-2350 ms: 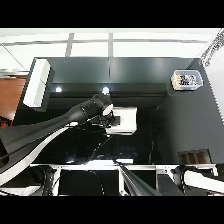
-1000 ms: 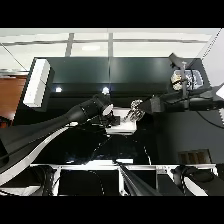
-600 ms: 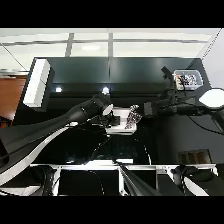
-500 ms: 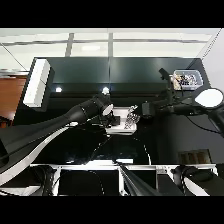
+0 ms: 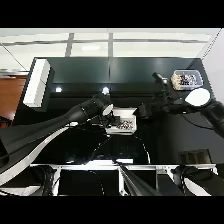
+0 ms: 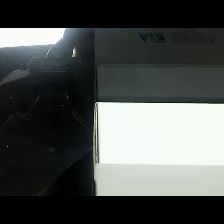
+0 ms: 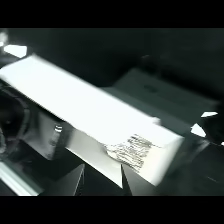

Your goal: Fold the box and place the chain.

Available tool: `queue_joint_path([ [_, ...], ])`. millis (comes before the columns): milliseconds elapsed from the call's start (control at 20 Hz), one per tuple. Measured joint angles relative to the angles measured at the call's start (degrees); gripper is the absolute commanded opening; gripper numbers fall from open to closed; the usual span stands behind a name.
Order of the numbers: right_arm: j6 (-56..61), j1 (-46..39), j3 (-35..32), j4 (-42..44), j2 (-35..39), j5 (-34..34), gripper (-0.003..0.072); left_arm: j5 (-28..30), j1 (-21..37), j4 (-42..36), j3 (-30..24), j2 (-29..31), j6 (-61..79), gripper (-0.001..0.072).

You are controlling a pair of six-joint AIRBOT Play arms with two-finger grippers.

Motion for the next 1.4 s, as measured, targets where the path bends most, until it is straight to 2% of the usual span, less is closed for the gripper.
queue_joint_path([
  [100,0.98,-3.56,0.46,-4.85,2.97,2.45,0.0275,0.02,0.0,0.0,0.0,0.0,0.0,0.0025],
  [300,6.08,-9.09,0.66,-20.13,7.98,6.86,0.0274,0.15,0.0,0.0,0.0,0.0,0.0,0.0025],
  [550,10.32,-11.23,-1.64,-27.12,9.79,8.68,0.0274,-0.11,0.0,-0.2,0.0,0.0,0.37,0.003],
  [600,10.69,-11.43,-2.25,-27.87,9.92,8.68,0.0274,-0.11,0.0,-0.37,0.0,0.02,0.5,0.0129],
  [650,11.04,-11.54,-2.78,-28.33,9.99,8.57,0.0275,-0.2,0.0,-0.59,0.0,0.07,0.55,0.0453],
  [700,11.32,-11.61,-3.17,-28.57,10.08,8.26,0.0274,-0.39,-0.04,-0.74,0.0,0.33,0.55,0.067],
  [950,11.78,-11.8,-3.96,-29.51,10.23,6.27,0.0274,-0.17,-0.04,0.2,0.0,4.02,0.92,0.0685],
  [1150,11.93,-11.82,-4.13,-29.73,10.23,5.62,0.0275,-0.7,0.04,2.82,-1.49,11.19,7.02,0.0685],
  [1250,11.96,-11.82,-4.15,-29.79,10.23,5.2,0.0275,0.07,0.94,3.72,-4.42,16.46,8.83,0.0684],
  [1400,12.0,-11.82,-4.17,-29.81,10.23,4.63,0.0275,3.34,5.79,4.72,-12.48,24.94,9.31,0.0684],
])
